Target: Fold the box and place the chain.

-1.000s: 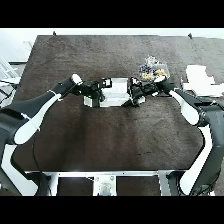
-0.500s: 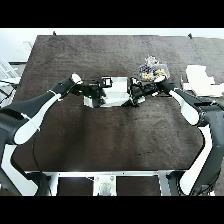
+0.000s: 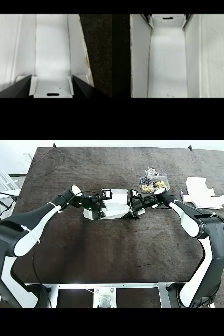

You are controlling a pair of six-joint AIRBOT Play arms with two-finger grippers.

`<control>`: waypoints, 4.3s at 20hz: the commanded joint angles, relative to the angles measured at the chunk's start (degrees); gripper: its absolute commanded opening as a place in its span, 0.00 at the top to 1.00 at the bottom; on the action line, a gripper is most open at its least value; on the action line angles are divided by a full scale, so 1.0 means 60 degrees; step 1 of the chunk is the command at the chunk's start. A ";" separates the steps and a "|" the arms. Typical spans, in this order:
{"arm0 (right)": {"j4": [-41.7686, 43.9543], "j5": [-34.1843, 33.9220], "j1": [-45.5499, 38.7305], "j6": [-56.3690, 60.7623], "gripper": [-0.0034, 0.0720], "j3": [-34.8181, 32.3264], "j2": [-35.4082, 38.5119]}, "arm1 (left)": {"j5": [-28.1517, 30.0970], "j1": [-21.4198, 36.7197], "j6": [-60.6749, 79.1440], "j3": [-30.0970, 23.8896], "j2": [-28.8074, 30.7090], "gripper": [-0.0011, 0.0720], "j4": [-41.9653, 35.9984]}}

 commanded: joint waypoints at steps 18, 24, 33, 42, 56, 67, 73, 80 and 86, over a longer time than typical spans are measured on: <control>0.0004 -0.0004 0.0004 0.0007 0.28 0.0004 0.0000 | -0.3359 0.2065 -0.0525 -0.0022 0.2186 0.96 -0.0408; 0.0004 -0.0004 0.0004 0.0007 0.28 0.0004 0.0000 | -0.2357 0.2466 -0.3814 -0.1308 0.2914 0.96 -0.0718; 0.0007 -0.0004 0.0004 0.0007 0.28 0.0004 0.0000 | -0.0579 0.2535 -0.7333 -0.3140 0.2914 0.96 -0.1053; 0.0007 -0.0004 0.0004 0.0007 0.28 0.0004 0.0000 | -0.1005 0.3861 -0.7260 -0.3344 0.2922 0.96 -0.1705; 0.0007 -0.0004 0.0004 0.0007 0.28 0.0004 0.0000 | 0.0211 0.3016 -0.8080 -0.3741 0.1443 0.96 -0.2444; 0.0004 -0.0004 0.0004 0.0007 0.28 0.0004 0.0000 | -0.0517 0.1927 -0.7901 -0.2262 0.0652 0.96 -0.3348; 0.0007 -0.0004 0.0004 0.0007 0.28 0.0004 0.0000 | -0.0783 0.1927 -0.7927 -0.2029 0.0911 0.58 -0.3526; 0.0004 -0.0004 0.0004 0.0007 0.28 0.0004 0.0000 | -0.0729 0.1767 -0.7701 -0.1996 0.0911 0.55 -0.3774; 0.0007 -0.0004 0.0004 0.0007 0.28 0.0004 0.0000 | -0.0718 0.1668 -0.8123 -0.1902 0.0911 0.39 -0.3836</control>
